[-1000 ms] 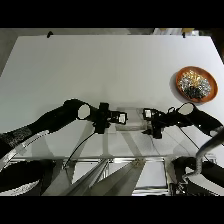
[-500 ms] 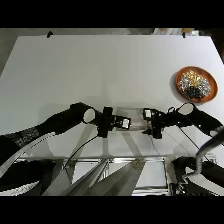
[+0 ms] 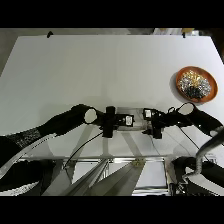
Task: Fold the box and place the chain.
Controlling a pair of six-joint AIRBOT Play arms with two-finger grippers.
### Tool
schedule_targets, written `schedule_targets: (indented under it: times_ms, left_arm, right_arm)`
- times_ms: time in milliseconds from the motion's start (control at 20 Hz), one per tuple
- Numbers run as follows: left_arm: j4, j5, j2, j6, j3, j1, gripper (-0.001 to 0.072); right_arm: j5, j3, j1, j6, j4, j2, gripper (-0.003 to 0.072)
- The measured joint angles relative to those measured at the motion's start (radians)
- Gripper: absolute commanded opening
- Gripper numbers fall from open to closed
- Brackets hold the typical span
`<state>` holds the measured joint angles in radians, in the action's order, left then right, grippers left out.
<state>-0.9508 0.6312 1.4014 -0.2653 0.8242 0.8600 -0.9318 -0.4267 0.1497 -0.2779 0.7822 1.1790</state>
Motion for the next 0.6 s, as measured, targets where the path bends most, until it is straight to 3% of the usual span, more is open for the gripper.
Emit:
schedule_targets:
  times_ms: [100, 200, 500, 600]
  left_arm:
    - [0.027, -0.014, 0.005, -0.001, 0.000, 0.007, 0.0183]
    - [0.054, -0.016, 0.012, -0.007, 0.000, 0.013, 0.0284]
    - [0.082, 0.000, 0.020, -0.007, 0.000, 0.023, 0.0290]
    - [0.082, 0.010, 0.014, -0.009, 0.000, 0.023, 0.0217]
  right_arm:
    - [0.000, 0.000, 0.000, 0.000, 0.000, 0.000, 0.0315]
    - [-0.001, 0.000, 0.000, 0.000, 0.001, 0.000, 0.0315]
    - [-0.001, 0.000, 0.000, -0.003, 0.002, 0.000, 0.0315]
    - [-0.001, 0.000, 0.000, -0.003, 0.002, 0.000, 0.0315]
